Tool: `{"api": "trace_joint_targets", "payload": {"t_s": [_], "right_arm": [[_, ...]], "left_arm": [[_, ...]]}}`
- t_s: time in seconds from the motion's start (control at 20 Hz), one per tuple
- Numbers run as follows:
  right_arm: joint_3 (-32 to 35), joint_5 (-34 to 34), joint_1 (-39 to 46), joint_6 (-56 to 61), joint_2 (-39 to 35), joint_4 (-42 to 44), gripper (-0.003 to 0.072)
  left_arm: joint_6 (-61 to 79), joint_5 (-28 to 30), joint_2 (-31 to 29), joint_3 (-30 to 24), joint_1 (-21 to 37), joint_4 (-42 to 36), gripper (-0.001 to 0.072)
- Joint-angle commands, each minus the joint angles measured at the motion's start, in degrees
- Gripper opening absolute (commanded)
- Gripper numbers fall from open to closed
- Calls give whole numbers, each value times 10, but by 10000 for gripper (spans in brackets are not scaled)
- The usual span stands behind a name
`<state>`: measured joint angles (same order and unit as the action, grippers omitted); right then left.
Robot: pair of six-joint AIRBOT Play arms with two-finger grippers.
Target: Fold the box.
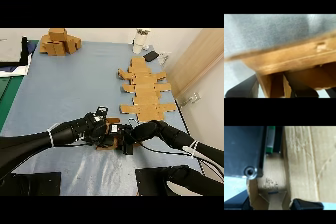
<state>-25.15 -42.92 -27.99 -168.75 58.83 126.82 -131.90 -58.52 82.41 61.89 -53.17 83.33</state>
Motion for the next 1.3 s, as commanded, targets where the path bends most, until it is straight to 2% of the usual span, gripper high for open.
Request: {"api": "trace_joint_targets", "payload": {"t_s": [0.0,0.25,0.45,1.05,1.1,1.15,1.25], "right_arm": [[0,-2,0,1,0,0,563],[0,-2,0,1,0,0,563],[0,-2,0,1,0,0,563],[0,-2,0,1,0,0,563],[0,-2,0,1,0,0,563],[0,-2,0,1,0,0,563],[0,-2,0,1,0,0,563]], "left_arm": [[0,-23,0,21,1,0,423],[12,-102,0,42,38,-25,423],[66,-109,-5,46,92,-127,422],[180,-185,-10,46,233,-296,415],[202,-193,-10,46,243,-304,170],[227,-202,-10,46,252,-312,8],[293,-217,-10,46,267,-329,10]]}}
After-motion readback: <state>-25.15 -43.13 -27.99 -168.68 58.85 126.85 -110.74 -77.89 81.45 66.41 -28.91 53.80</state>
